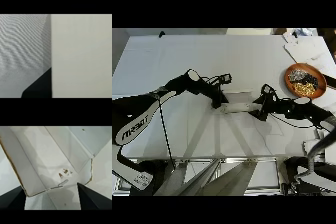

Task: Fold the box and place the chain.

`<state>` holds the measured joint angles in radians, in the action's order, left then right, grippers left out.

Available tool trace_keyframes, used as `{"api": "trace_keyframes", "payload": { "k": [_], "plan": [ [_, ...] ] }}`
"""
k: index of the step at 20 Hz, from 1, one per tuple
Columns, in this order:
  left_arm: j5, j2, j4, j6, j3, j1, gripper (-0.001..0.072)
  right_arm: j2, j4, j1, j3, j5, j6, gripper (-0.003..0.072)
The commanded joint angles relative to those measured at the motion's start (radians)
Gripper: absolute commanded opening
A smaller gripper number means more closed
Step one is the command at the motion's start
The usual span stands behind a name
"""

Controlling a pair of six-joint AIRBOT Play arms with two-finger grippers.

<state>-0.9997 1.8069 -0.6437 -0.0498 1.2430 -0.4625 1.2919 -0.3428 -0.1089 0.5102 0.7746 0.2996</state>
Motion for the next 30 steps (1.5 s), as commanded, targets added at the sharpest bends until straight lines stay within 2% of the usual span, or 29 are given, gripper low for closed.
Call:
{"api": "trace_keyframes", "payload": {
  "k": [1,7,22,24,26,30],
  "plan": [
    [0.000,0.000,0.000,0.000,0.000,0.000,0.0015,0.001,-0.002,0.000,0.000,-0.023,-0.109,0.0692],
    [0.000,0.000,0.000,0.000,0.000,0.000,0.0015,0.001,-0.002,0.000,0.000,-0.061,-0.172,0.0692],
    [0.000,0.000,0.000,0.000,0.000,0.000,0.0015,0.013,0.006,0.000,0.020,-0.060,-0.174,0.0689],
    [0.000,0.000,0.000,0.000,0.000,0.000,0.0015,0.036,-0.002,0.000,0.026,-0.056,-0.123,0.0689],
    [0.000,0.000,0.000,0.000,0.000,0.000,0.0015,0.072,-0.021,0.000,0.043,-0.039,-0.084,0.0689],
    [0.000,0.000,0.000,0.000,0.000,0.000,0.0015,0.129,-0.123,0.000,0.151,0.105,-0.055,0.0689]
  ]
}}
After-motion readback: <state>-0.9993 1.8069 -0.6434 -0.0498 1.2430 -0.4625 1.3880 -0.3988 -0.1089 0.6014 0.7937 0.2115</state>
